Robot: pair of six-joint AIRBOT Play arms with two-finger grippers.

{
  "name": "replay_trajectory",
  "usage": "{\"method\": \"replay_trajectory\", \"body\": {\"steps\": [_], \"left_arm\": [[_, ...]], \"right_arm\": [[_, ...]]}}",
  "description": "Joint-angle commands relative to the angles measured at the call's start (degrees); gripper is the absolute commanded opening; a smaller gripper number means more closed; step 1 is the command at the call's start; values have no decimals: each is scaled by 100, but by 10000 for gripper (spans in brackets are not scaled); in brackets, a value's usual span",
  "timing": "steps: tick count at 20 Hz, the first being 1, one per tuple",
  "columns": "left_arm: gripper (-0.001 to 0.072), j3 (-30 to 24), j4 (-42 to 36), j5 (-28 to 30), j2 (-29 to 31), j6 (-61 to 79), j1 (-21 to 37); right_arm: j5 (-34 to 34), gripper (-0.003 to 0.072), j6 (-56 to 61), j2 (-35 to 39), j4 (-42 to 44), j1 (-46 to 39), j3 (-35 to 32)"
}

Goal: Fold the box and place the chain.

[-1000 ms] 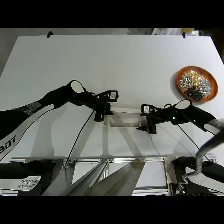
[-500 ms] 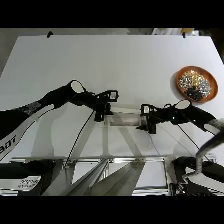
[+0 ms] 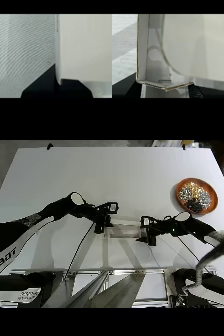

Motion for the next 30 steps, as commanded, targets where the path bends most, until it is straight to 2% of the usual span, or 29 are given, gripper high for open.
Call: {"method": "replay_trajectory", "body": {"steps": [1, 14, 15, 16, 17, 18, 19, 22, 23, 24, 27, 29, 30], "left_arm": [[12, 4, 2, 2, 4, 0, 0], [28, 4, 4, -15, 7, -2, 7], [111, 4, 9, -13, 11, -2, 7], [262, 4, 17, -7, 28, 0, 15], [374, 4, 26, 24, 57, -2, 35], [436, 4, 28, 42, 109, -7, 74], [466, 4, 39, 20, 162, -35, 122], [469, 4, 476, 24, 411, -518, 280], [482, 4, 758, 22, 503, -835, 332], [525, 4, 1102, 2, 614, -1231, 385], [514, 4, 2199, -352, 960, -2208, 525], [470, 4, 2568, -778, 1224, -2597, 555], [381, 4, 2579, -1016, 1373, -2712, 544]], "right_arm": [[0, 408, 4, -2, 0, 4, 0], [0, 408, 4, -2, 0, 7, 0], [0, 408, 4, -2, 0, 7, 0], [0, 408, 4, -2, 0, 7, 0], [0, 408, 4, -2, 0, 7, 0], [0, 408, 4, -2, 0, 4, 0], [0, 408, 4, -2, 0, 7, 0], [0, 408, 4, -2, 0, 4, 0], [0, 408, 4, 0, 0, 7, 0], [0, 408, 4, -2, 0, 7, 0], [0, 408, 4, -2, 0, 7, 0], [0, 408, 4, -2, 0, 4, 0], [0, 408, 4, -2, 0, 7, 0]]}}
